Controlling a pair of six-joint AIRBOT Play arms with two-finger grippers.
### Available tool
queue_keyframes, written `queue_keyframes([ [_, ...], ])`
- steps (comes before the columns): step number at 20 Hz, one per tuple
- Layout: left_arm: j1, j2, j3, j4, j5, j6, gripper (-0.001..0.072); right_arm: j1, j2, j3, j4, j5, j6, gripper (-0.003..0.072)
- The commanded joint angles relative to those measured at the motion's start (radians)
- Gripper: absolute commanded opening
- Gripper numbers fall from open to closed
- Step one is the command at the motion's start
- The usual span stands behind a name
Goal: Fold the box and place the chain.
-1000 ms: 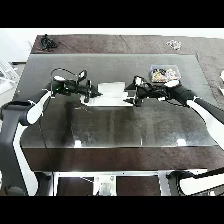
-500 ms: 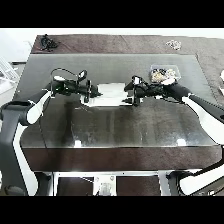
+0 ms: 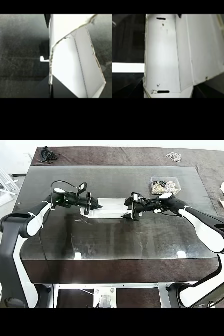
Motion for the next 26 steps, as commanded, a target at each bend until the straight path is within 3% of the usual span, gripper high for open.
queue_keyframes([
  [1, 0.000, 0.001, 0.000, 0.000, 0.001, 0.000, 0.0021, 0.000, -0.034, 0.021, 0.008, 0.030, -0.034, 0.0662],
  [13, 0.000, 0.001, 0.000, -0.001, 0.001, 0.000, 0.0021, 0.000, -0.148, 0.167, 0.039, 0.164, -0.010, 0.0662],
  [26, 0.000, 0.001, 0.000, 0.000, 0.001, 0.000, 0.0022, 0.000, -0.172, 0.180, -0.003, 0.169, 0.012, 0.0662],
])
